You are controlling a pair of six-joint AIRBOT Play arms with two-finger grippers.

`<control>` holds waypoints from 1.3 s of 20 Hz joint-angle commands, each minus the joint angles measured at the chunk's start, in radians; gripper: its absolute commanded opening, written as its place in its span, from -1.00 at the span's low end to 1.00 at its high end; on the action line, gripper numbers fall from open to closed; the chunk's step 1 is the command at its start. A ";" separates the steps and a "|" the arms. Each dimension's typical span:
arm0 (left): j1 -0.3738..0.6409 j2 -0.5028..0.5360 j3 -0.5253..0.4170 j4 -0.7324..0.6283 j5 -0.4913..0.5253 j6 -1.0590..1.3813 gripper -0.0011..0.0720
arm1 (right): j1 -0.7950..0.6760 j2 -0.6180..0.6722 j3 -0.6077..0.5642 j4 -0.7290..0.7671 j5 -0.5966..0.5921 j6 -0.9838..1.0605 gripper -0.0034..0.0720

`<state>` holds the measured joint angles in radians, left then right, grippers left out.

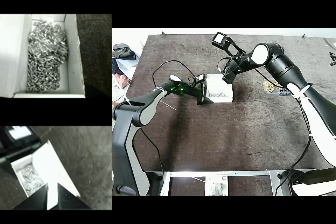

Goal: Fold the box and place the chain.

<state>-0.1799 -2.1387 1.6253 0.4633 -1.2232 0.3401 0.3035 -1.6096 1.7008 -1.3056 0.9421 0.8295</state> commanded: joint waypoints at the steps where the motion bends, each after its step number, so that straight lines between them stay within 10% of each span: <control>1: 0.001 0.000 0.000 0.000 0.000 0.000 0.48 | -0.045 -0.010 -0.014 0.002 -0.040 0.009 -0.45; 12: 0.001 0.000 0.000 0.000 0.000 0.000 0.48 | -0.366 -0.170 0.049 0.659 0.075 -0.379 -0.47; 26: 0.001 0.000 0.000 0.000 0.000 0.000 0.48 | -0.364 -0.332 0.065 0.803 0.259 -0.600 -0.46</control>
<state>-0.1799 -2.1387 1.6253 0.4633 -1.2232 0.3401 -0.0612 -1.9301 1.7653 -0.5526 1.1088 0.3019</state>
